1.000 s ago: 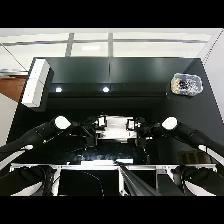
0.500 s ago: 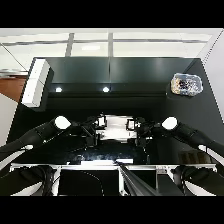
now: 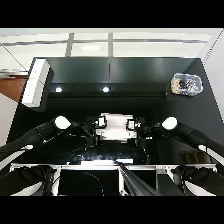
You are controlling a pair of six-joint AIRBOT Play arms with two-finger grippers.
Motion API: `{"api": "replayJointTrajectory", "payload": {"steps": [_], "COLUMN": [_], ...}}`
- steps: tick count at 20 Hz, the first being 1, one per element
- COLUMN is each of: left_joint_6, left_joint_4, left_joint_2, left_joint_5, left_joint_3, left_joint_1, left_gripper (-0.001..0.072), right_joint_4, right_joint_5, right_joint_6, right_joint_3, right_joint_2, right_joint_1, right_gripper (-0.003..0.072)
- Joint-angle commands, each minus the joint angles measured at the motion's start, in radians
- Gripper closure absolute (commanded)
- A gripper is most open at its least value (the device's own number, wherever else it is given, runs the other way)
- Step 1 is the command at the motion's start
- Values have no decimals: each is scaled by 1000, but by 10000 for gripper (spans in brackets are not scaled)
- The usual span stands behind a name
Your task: Fold the box and place the chain.
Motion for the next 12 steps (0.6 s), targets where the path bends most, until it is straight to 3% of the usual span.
{"api": "replayJointTrajectory", "payload": {"steps": [1, 2, 3, 5, 9, 12], "left_joint_6": [0, 0, 0, -5, -242, -612], "left_joint_4": [0, -1, 0, 32, 204, 337], "left_joint_2": [0, 0, 2, 24, 160, 284], "left_joint_5": [-4, -4, -4, -12, -72, -154], "left_joint_3": [0, 0, 2, 15, 34, 34], "left_joint_1": [0, 0, 0, 14, 123, 272], "left_gripper": [240, 346, 363, 672, 675, 675], "right_joint_4": [0, 0, 0, 0, 0, 0], "right_joint_5": [0, 0, 0, 0, 0, 0], "right_joint_6": [0, 0, 0, 0, 0, 0], "right_joint_3": [0, 0, 0, 0, 0, 0], "right_joint_2": [0, 0, 0, 0, 0, 0], "right_joint_1": [1, 1, 1, 1, 1, 1], "right_gripper": [213, 213, 213, 213, 213, 213]}}
